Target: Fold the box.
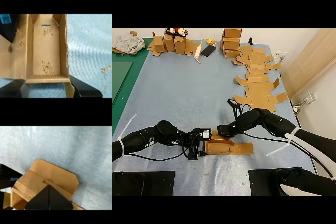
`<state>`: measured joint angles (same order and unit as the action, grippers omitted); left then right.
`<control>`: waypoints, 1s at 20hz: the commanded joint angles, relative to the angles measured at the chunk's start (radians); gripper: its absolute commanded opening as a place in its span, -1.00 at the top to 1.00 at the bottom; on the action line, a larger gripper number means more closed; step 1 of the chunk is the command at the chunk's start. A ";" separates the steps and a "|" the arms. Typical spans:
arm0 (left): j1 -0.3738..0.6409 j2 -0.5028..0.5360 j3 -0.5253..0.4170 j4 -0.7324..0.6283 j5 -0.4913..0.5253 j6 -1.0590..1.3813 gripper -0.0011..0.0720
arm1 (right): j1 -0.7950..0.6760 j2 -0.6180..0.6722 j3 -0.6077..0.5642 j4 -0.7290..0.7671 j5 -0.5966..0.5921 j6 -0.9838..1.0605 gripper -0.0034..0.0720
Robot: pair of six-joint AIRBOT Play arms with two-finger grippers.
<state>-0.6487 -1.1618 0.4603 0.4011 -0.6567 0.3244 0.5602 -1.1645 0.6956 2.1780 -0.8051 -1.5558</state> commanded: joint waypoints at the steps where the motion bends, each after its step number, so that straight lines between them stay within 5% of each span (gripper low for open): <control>1: 0.000 0.000 0.000 0.000 0.000 0.000 -0.48 | -0.037 0.117 -0.001 -0.113 -0.015 0.016 0.90; 5: 0.000 0.000 0.000 0.000 0.000 0.000 -0.48 | -0.100 0.362 -0.002 -0.375 -0.176 0.112 0.90; 9: 0.000 0.000 0.000 0.000 0.000 0.000 -0.48 | -0.064 0.549 -0.055 -0.356 -0.365 0.013 0.90; 11: 0.000 0.000 0.000 0.000 0.000 0.000 -0.48 | -0.011 0.607 -0.130 -0.283 -0.438 -0.209 0.89; 12: 0.000 0.000 0.000 0.000 0.000 0.000 -0.48 | 0.020 0.617 -0.174 -0.266 -0.455 -0.314 0.73; 13: 0.000 0.000 0.000 0.000 0.000 0.000 -0.48 | 0.046 0.616 -0.212 -0.275 -0.443 -0.371 0.03; 14: 0.000 0.000 0.000 0.000 0.000 0.000 -0.48 | 0.068 0.606 -0.251 -0.280 -0.413 -0.449 -0.27; 20: 0.000 0.000 0.000 0.000 0.000 0.000 -0.48 | 0.097 0.465 -0.286 -0.359 -0.118 -0.787 -0.27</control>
<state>-0.6487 -1.1618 0.4603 0.4015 -0.6571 0.3241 0.6426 -0.6506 0.4286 1.8488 -1.0622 -2.1609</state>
